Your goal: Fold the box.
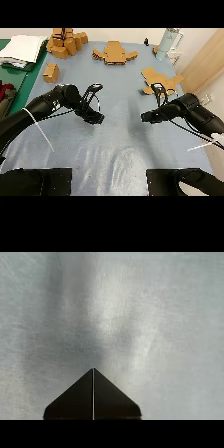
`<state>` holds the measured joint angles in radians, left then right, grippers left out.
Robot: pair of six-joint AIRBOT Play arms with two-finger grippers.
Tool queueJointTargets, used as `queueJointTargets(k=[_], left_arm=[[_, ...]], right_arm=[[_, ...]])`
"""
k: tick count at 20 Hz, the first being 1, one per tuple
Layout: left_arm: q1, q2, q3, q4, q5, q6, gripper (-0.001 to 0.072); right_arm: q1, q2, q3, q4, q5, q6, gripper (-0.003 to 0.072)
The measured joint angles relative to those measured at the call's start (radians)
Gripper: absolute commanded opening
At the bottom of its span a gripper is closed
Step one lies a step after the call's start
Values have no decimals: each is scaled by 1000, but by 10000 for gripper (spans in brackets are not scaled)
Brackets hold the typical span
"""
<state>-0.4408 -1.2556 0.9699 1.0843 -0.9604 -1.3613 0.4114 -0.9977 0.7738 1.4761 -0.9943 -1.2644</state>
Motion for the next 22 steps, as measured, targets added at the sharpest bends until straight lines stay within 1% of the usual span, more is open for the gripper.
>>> queueJointTargets(k=[2,4,6,7,8,9,10,11,13,15,18,20,22], left_arm=[[0,0,0,0,0,0,13],[0,0,0,0,0,0,13],[0,0,0,0,20,0,12],[0,0,0,-1,38,0,13],[0,0,0,-3,56,0,12],[0,0,0,-5,74,1,13],[-1,0,0,-6,89,1,13],[-1,0,0,-8,105,1,13],[-1,0,0,-11,132,1,13],[-1,0,0,-13,151,1,13],[-1,0,-1,-15,182,0,13],[-1,0,-1,-15,201,0,13],[-1,0,-1,-15,217,0,13]], right_arm=[[0,0,0,14,21,0,6],[0,-1,0,68,38,3,5],[-2,-7,0,101,75,46,5],[-11,-14,8,83,96,84,5],[-35,-28,26,33,113,130,8],[-75,-48,54,-20,120,169,105],[-137,-79,99,-63,119,191,250],[-211,-118,151,-84,117,187,327],[-396,-227,283,-70,106,88,471],[-571,-354,425,12,122,-58,482],[-797,-576,667,230,141,-280,482],[-881,-716,817,367,148,-401,482],[-920,-838,949,461,158,-491,481]])
